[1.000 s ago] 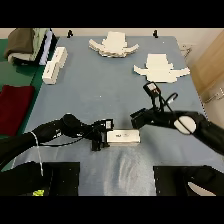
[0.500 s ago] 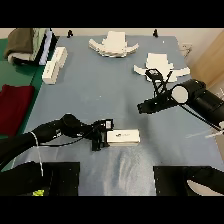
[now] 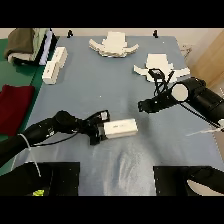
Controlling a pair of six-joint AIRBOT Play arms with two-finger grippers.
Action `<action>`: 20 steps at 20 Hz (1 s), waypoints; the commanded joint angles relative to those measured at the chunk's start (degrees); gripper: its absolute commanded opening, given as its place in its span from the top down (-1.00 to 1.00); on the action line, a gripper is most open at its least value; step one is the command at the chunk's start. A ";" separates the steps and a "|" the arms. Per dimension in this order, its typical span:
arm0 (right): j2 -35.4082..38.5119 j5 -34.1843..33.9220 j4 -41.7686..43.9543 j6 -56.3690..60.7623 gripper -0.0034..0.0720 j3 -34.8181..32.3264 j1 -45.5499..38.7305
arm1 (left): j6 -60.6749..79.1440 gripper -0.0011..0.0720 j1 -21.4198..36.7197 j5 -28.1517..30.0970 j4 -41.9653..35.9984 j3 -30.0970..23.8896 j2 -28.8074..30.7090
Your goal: Fold the box.
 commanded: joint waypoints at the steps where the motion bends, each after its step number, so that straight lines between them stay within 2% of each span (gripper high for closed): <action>1: -0.04 0.13 -0.11 0.44 0.89 0.07 -0.02 | -20.02 -0.47 7.02 9.31 12.72 0.55 5.31; 3: -0.04 0.13 -0.09 0.44 0.89 0.07 -0.02 | -27.50 -0.47 14.03 15.41 16.76 0.63 6.93; 4: -0.04 0.13 -0.09 0.44 0.89 0.07 -0.02 | -28.83 -0.47 18.62 16.59 17.14 1.05 6.97; 8: -0.04 -0.04 -0.09 0.44 0.89 0.07 -0.02 | -30.21 -0.47 37.00 16.72 17.11 2.05 5.86; 11: -0.04 -0.39 -0.09 0.44 0.89 0.07 -0.02 | -30.23 -0.47 47.54 18.21 16.46 2.19 3.06; 14: -0.04 -1.25 -0.09 0.44 0.89 0.07 -0.02 | -30.18 -0.48 51.91 18.67 16.46 3.21 -2.36; 20: -0.07 -1.73 -0.09 0.44 0.89 0.07 -0.02 | -31.30 -0.47 52.06 18.99 15.26 12.63 -16.41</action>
